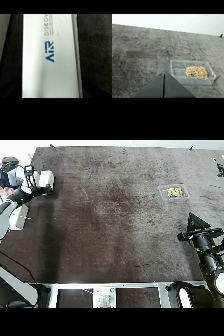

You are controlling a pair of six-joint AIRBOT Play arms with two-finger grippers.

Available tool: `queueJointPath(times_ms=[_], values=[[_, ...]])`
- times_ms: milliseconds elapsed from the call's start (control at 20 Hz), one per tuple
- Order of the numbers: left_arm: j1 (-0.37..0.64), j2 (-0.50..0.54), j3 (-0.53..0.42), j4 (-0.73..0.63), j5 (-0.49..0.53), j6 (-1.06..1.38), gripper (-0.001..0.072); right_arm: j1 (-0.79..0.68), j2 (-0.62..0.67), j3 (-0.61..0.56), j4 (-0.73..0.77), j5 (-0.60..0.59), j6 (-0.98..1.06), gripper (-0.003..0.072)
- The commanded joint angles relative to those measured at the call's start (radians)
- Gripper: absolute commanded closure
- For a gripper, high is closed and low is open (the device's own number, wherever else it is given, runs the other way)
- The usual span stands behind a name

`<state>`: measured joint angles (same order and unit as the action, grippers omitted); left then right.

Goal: Fold the box and place the chain.

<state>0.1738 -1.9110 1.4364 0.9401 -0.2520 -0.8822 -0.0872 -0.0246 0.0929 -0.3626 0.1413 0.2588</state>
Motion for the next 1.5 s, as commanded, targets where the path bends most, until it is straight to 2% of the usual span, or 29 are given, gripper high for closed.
queueJointPath(times_ms=[0,150,350,400,450,500,600,750,900,1050,1150,1250,1450], values=[[0.001,0.017,0.028,0.003,-0.003,0.001,-0.0011,0.001,0.0,0.0,0.0,0.0,0.0,0.0678],[0.001,0.08,0.049,0.005,-0.017,0.002,-0.0011,0.001,0.0,0.0,0.0,0.0,0.0,0.0678],[0.003,0.225,0.049,0.023,-0.036,0.027,-0.0011,0.001,0.0,0.0,0.0,0.0,0.0,0.0678],[0.003,0.274,0.049,0.022,-0.057,0.026,0.0038,0.001,0.0,0.0,0.0,0.0,0.0,0.0678],[0.003,0.322,0.049,0.022,-0.098,0.026,0.0312,0.001,0.0,0.0,0.0,0.0,0.0,0.0678],[0.003,0.374,0.049,0.023,-0.144,0.033,0.0691,0.001,0.0,0.0,0.0,0.0,0.0,0.0678],[-0.006,0.473,0.024,-0.002,-0.159,0.08,0.0701,0.001,0.0,0.0,0.0,0.0,0.0,0.0678],[-0.045,0.653,-0.113,-0.076,-0.072,0.215,0.0702,0.001,0.0,0.0,0.0,0.0,0.0,0.0678],[-0.096,0.851,-0.332,-0.256,-0.058,0.395,0.0702,0.001,0.0,0.0,0.0,0.0,0.0,0.0678],[-0.147,1.069,-0.619,-0.4,0.056,0.477,0.0702,0.001,0.0,0.0,0.0,0.0,0.0,0.0678],[-0.177,1.209,-0.788,-0.404,0.103,0.476,0.0702,0.001,0.0,0.0,0.0,0.0,0.0,0.0678],[-0.206,1.358,-0.933,-0.407,0.103,0.467,0.0702,0.001,0.0,0.0,0.0,0.0,0.0,0.0678],[-0.219,1.64,-1.136,-0.465,0.103,0.46,0.0702,0.001,0.0,0.0,0.0,0.0,0.0,0.0678]])
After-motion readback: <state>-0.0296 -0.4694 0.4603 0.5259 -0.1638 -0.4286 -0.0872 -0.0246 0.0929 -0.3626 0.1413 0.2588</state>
